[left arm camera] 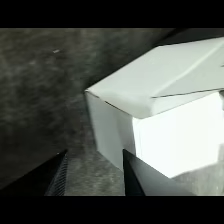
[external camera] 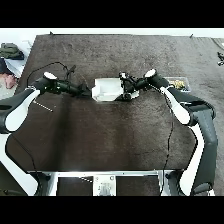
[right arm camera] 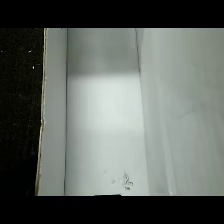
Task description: Fold the box and place the chain.
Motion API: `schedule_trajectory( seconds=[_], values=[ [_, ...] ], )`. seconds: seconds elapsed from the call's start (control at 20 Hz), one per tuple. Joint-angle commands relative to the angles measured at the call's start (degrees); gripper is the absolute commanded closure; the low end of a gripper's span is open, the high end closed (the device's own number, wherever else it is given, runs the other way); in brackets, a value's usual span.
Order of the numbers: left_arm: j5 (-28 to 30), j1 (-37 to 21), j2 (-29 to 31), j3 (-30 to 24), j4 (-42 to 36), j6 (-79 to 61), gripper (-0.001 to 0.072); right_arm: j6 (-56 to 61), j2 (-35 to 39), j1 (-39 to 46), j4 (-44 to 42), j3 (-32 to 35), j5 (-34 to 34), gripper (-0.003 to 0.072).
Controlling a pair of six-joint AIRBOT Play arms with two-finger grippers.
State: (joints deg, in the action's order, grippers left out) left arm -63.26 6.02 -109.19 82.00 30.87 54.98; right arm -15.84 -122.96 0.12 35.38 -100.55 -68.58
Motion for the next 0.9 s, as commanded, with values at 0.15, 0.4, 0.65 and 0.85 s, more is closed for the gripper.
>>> schedule_trajectory(
  seconds=[0.15,0.4,0.65,0.85],
  values=[
    [-3.26,1.44,-0.04,3.26,-0.35,0.11,0.0342,0.02,-0.04,-0.02,0.00,-0.02,0.00,0.0365],
    [-4.07,2.29,-0.04,4.68,0.33,0.68,0.0342,0.02,-0.04,-0.02,0.00,-0.02,0.00,0.0366],
    [-3.37,3.85,-0.04,6.03,4.13,5.70,0.0341,0.02,-0.04,-0.02,0.00,-0.02,0.00,0.0366],
    [-3.37,6.80,-0.04,11.02,14.29,14.32,0.0342,0.02,-0.04,-0.02,0.00,-0.02,-0.02,0.0366]
  ],
)
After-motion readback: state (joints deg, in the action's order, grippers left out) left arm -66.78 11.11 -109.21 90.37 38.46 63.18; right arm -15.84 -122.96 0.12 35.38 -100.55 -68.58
